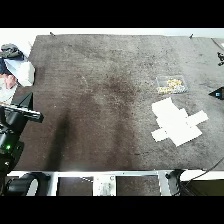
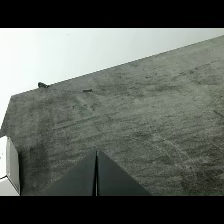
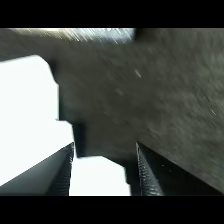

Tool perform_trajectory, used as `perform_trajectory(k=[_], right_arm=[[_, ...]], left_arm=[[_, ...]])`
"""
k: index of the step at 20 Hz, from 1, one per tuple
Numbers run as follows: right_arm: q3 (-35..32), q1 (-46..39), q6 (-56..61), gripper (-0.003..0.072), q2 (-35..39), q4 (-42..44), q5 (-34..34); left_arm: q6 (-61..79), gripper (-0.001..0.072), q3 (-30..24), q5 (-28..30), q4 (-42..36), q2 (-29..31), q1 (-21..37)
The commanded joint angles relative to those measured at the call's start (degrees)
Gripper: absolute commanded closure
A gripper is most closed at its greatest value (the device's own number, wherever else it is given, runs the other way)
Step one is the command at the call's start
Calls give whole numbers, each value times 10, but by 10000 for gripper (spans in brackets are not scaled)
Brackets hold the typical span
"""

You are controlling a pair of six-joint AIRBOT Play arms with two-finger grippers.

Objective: Fold the box and place the chain.

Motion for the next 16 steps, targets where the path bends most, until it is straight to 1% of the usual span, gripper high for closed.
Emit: perform_trajectory(k=[1, 3, 5, 8, 10, 13, 16], right_arm=[[75, -1, 7, 236, -82, -53, 42], [90, -2, 6, 253, -111, -57, 53], [90, -1, 4, 252, -132, -61, 70], [89, 3, 4, 252, -156, -94, 95], [80, 3, 4, 252, -161, -101, 105], [61, 4, -3, 252, -161, -136, 115], [36, 5, -22, 252, -161, -135, 109]], left_arm=[[0, 698, 0, 0, 0, 0, 0], [0, 698, 0, 0, 0, 0, 0], [0, 699, 0, 0, 0, 0, 0], [0, 699, 0, 0, 0, 0, 0], [0, 699, 0, 0, 0, 0, 0], [0, 699, 0, 0, 0, 0, 0], [0, 698, 0, 0, 0, 0, 0]])
